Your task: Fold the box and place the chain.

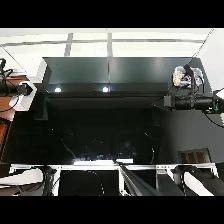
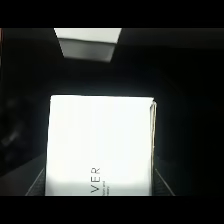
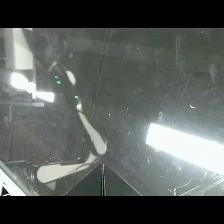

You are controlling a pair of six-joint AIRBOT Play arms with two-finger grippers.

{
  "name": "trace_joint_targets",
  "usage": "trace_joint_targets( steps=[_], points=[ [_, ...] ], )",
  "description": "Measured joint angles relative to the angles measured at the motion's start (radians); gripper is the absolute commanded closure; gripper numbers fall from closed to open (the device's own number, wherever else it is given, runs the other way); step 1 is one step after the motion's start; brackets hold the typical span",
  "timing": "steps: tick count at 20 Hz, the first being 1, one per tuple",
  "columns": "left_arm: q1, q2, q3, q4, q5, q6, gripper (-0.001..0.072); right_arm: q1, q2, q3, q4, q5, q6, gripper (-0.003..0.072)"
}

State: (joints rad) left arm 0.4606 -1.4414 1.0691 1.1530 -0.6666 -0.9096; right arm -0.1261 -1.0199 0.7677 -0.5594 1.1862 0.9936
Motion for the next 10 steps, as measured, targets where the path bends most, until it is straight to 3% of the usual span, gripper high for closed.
trace_joint_targets(
  steps=[9, 10],
  points=[
    [-0.049, -0.214, 0.183, -0.04, 0.053, 0.022, 0.0475, 0.0, 0.0, 0.0, 0.0, -0.023, 0.036, 0.0674],
    [-0.055, -0.23, 0.198, -0.04, 0.056, 0.024, 0.0429, 0.0, 0.0, 0.0, 0.0, -0.029, 0.039, 0.0674]
  ],
)
